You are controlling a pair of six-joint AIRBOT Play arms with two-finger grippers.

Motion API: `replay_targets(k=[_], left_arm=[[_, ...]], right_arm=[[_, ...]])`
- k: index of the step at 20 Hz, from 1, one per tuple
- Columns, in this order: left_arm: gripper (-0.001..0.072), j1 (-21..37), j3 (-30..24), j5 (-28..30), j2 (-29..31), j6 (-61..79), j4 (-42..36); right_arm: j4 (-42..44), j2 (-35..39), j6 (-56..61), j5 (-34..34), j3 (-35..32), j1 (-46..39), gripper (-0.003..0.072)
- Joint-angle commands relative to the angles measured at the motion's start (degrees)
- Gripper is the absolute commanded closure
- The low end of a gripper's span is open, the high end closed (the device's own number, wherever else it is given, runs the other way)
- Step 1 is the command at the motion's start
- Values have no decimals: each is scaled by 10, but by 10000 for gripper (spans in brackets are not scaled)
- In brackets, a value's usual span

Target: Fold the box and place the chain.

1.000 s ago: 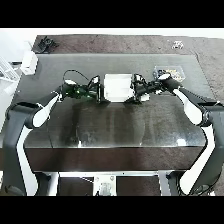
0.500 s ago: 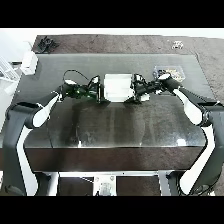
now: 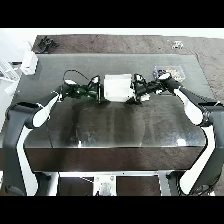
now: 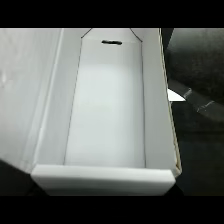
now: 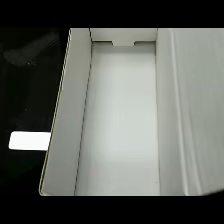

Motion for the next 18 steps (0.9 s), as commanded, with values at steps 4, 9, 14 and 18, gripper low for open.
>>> replay_targets(k=[4, 9, 14, 18], left_arm=[[232, 1, 0, -2, 0, -1, 6], [232, 1, 0, -3, 0, -3, 7], [232, 3, 0, -24, 0, -3, 8], [232, 3, 0, -28, 0, -33, 9]], right_arm=[[-27, 32, 29, 42, 0, -57, -34], [-37, 49, 51, 82, 0, -114, -34], [42, 90, 52, 174, 0, -125, 677], [93, 93, 62, 202, 0, -83, 676]])
